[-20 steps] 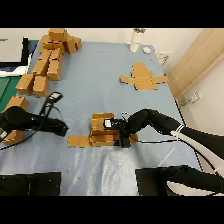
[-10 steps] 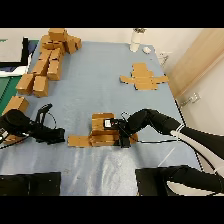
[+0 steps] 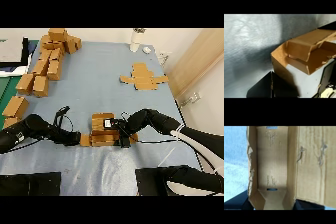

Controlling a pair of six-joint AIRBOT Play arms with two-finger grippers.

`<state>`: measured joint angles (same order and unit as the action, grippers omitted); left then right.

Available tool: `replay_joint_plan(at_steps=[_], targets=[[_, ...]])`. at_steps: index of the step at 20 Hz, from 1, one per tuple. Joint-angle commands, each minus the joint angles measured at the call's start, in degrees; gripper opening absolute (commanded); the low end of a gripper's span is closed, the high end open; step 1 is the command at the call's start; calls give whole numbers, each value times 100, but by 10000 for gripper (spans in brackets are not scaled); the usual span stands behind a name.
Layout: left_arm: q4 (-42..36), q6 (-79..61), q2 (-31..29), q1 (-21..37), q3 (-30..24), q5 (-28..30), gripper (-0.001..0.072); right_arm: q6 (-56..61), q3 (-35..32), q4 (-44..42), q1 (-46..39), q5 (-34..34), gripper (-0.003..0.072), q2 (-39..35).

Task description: Fold the box.

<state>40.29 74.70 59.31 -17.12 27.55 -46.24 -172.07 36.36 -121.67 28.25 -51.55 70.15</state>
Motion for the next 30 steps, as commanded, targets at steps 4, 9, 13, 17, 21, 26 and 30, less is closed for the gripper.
replay_joint_plan(at_steps=[4,9,13,17,21,26,30], targets=[[-413,28,-42,-387,70,46,9,0,0,-2,-2,2,546,2],[-389,262,-116,-470,376,-120,12,2,0,0,-2,2,546,2],[-389,264,-114,-470,555,-282,329,0,0,0,-2,2,546,2],[-396,267,-50,-470,560,-291,336,2,0,0,-2,2,546,2],[-459,179,-37,-470,560,-264,460,0,0,0,-2,2,546,2],[-586,96,9,-470,560,321,515,0,0,0,-2,2,546,2],[-553,219,68,-507,560,472,513,0,0,0,-2,2,546,2]])
